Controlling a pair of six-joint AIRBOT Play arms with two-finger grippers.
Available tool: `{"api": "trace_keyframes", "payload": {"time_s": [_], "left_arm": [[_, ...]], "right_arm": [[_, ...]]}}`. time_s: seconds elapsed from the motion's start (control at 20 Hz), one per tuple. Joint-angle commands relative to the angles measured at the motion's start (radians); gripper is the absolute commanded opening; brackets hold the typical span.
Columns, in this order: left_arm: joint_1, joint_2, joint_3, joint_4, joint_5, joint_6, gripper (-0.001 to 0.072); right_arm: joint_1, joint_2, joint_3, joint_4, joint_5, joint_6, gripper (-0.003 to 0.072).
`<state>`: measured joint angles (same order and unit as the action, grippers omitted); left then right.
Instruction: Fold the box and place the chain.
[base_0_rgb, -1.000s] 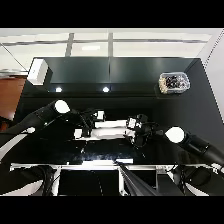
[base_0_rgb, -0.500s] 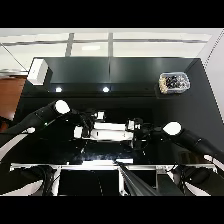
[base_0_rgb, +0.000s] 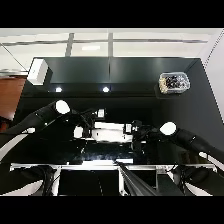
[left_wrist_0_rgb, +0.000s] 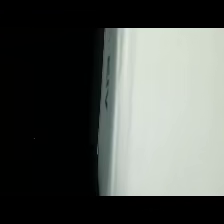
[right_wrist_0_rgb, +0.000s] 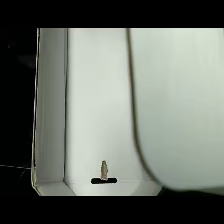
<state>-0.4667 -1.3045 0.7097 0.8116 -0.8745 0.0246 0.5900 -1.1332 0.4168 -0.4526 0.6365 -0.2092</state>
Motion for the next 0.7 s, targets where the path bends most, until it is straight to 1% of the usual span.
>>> {"api": "trace_keyframes", "payload": {"time_s": [0.0,0.2,0.6,0.65], "left_arm": [[-0.001,0.001,0.001,-0.001,-0.009,-0.010,0.0029],[-0.001,0.001,0.001,-0.001,-0.036,-0.010,0.0029],[-0.004,-0.003,0.001,-0.001,-0.035,-0.010,0.0029],[-0.007,-0.006,0.001,-0.001,-0.035,-0.010,0.0029]], "right_arm": [[0.019,-0.010,0.006,-0.045,-0.028,0.049,0.0699],[0.023,-0.011,0.006,-0.047,-0.043,0.061,0.0699],[0.023,-0.011,0.006,-0.050,-0.042,0.061,0.0699],[0.023,-0.011,0.006,-0.050,-0.042,0.061,0.0685]]}}
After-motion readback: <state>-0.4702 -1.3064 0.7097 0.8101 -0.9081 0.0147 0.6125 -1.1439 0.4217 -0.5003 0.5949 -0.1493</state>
